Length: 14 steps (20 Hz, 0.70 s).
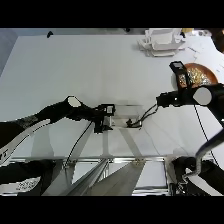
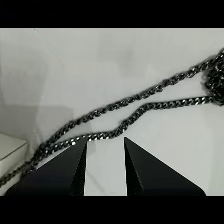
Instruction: Fold the box and place the chain.
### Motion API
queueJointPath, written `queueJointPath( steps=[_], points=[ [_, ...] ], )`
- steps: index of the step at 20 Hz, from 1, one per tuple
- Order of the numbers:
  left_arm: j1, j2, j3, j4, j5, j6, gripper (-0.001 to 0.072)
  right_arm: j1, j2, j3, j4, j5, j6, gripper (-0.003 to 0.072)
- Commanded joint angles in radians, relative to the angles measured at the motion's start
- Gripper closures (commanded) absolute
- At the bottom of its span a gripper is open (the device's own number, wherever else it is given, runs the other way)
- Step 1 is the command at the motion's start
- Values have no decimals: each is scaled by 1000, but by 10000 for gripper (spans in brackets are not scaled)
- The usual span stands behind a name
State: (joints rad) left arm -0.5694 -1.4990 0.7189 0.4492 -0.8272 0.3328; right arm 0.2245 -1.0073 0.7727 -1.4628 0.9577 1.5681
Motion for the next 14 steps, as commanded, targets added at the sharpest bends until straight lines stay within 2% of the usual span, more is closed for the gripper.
queueJointPath(
  steps=[1, 4, 5, 6, 14],
  points=[
    [0, 0, 0, 0, 0, 0, 460, 1, -94, -1, -2, -6, 5, 426],
    [0, 0, 0, 0, 0, 0, 460, 1, -144, -1, -8, -25, 6, 431],
    [0, 0, 0, 0, 0, 0, 460, 1, -156, -1, -8, -32, 6, 466],
    [0, 0, 0, 0, 0, 0, 460, 1, -167, -1, -8, -38, 8, 535],
    [0, 0, 0, 0, 0, 0, 460, 1, -223, -1, -26, -27, 59, 529]
  ],
)
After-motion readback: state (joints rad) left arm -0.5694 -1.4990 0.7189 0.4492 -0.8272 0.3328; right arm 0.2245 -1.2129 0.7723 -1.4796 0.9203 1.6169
